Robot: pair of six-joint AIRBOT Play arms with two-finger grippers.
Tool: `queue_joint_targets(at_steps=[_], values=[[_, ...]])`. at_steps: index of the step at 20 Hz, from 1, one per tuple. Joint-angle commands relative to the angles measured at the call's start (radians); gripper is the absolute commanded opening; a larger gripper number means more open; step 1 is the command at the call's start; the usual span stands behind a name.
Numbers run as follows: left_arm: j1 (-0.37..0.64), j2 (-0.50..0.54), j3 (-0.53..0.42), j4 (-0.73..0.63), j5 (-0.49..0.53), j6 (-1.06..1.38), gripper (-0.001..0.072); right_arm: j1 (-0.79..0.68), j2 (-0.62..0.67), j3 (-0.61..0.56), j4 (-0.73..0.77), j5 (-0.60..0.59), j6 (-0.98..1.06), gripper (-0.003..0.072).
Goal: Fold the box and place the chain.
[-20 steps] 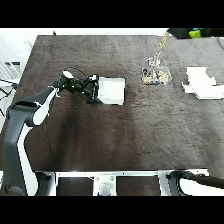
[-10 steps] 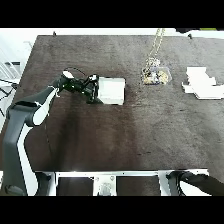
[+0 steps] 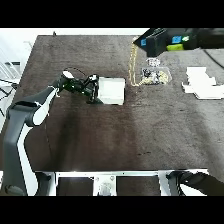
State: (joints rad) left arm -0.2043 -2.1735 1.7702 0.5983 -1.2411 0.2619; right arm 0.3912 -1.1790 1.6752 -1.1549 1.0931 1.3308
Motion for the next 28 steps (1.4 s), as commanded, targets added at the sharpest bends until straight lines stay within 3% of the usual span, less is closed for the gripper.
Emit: queue_joint_targets(at_steps=[1, 9, 19, 24, 25, 26, 27, 28], values=[[0.001, 0.000, 0.001, 0.000, -0.001, 0.000, 0.0480, 0.037, -0.009, -0.097, 0.032, -0.121, 0.000, 0.0011], [0.001, 0.000, 0.001, 0.000, 0.000, 0.000, 0.0480, 0.089, -0.142, -0.169, 0.109, -0.267, -0.002, 0.0010], [0.001, 0.000, 0.001, 0.000, 0.000, 0.000, 0.0480, 0.124, -0.507, -0.216, 0.147, -0.328, -0.034, 0.0010], [0.001, 0.000, 0.001, 0.000, 0.000, 0.000, 0.0480, 0.090, -0.545, -0.269, 0.142, -0.396, -0.034, 0.0012], [0.001, 0.000, 0.001, 0.000, 0.000, 0.000, 0.0480, 0.083, -0.542, -0.267, 0.142, -0.386, -0.034, 0.0087], [0.001, 0.000, 0.001, 0.000, 0.000, 0.000, 0.0480, 0.070, -0.532, -0.267, 0.142, -0.362, -0.034, 0.0353], [0.001, 0.000, 0.001, 0.000, 0.000, 0.000, 0.0480, 0.054, -0.515, -0.267, 0.141, -0.335, -0.034, 0.0474], [0.001, 0.000, 0.001, 0.000, 0.000, 0.000, 0.0480, 0.031, -0.489, -0.267, 0.141, -0.302, -0.034, 0.0473]])
